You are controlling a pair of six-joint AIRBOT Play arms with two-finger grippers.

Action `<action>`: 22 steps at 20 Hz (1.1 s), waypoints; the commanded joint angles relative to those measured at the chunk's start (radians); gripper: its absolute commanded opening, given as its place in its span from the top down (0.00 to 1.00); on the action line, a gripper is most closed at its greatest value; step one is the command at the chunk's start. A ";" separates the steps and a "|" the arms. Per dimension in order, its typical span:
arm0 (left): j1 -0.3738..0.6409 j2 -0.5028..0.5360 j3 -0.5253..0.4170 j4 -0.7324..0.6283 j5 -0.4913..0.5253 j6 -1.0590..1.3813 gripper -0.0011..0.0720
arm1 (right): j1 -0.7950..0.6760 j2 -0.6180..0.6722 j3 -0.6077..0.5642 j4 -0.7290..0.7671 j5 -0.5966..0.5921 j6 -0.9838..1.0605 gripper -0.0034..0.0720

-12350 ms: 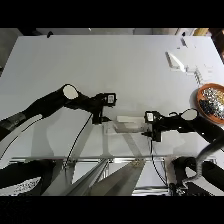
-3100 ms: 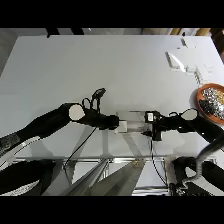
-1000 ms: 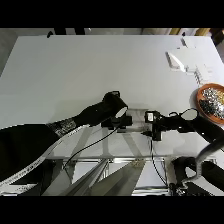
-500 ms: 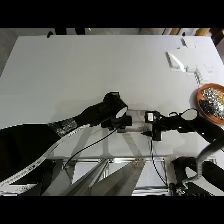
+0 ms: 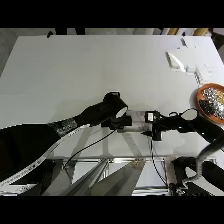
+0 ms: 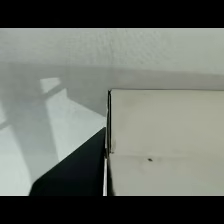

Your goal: Fold the box and place the chain.

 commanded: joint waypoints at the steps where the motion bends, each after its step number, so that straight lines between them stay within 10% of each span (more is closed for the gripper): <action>1: 0.000 0.000 0.003 -0.013 -0.024 0.044 0.79 | 0.000 0.000 0.001 0.000 0.001 0.000 0.51; 14: 0.012 -0.044 0.054 -0.048 -0.063 0.111 0.78 | 0.000 0.000 0.001 0.000 0.001 0.000 0.51; 18: 0.010 -0.048 0.054 -0.048 -0.064 0.111 0.98 | 0.000 0.000 0.001 0.000 0.001 0.000 0.51; 22: 0.010 -0.047 0.054 -0.041 -0.078 0.108 0.98 | 0.000 0.000 0.001 0.000 0.001 0.000 0.51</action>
